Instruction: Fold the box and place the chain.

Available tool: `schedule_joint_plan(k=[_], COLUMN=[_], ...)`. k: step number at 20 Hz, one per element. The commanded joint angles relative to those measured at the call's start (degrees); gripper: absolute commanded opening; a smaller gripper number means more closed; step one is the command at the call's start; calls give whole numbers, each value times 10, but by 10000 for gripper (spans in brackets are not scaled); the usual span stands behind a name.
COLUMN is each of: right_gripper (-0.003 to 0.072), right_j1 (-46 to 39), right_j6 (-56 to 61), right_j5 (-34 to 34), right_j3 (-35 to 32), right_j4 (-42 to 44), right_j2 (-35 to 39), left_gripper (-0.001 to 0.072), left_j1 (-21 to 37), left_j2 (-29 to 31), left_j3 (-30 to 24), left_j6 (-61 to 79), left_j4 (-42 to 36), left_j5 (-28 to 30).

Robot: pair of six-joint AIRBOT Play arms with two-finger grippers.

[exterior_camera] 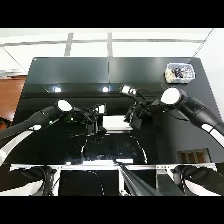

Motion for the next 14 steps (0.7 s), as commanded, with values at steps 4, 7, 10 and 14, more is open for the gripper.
schedule_joint_plan(k=[4, 7, 10, 14], right_gripper=[15, 15, 16, 16], right_j1=[-21, -20, -20, -20], right_j6=[198, 200, 240, 256], right_j5=[30, 30, 3, -23], right_j3=[-8, -19, -33, -58], right_j4=[96, 189, 191, 160], right_j2=[14, -19, -61, -99], left_gripper=[440, 440, 439, 440], left_j1=[0, 0, 0, 0], left_j2=[0, 0, 0, 0], left_j3=[0, 0, 0, 0], left_j6=[0, 0, 0, 0], left_j4=[0, 0, 0, 0], left_j5=[0, 0, 0, 0])
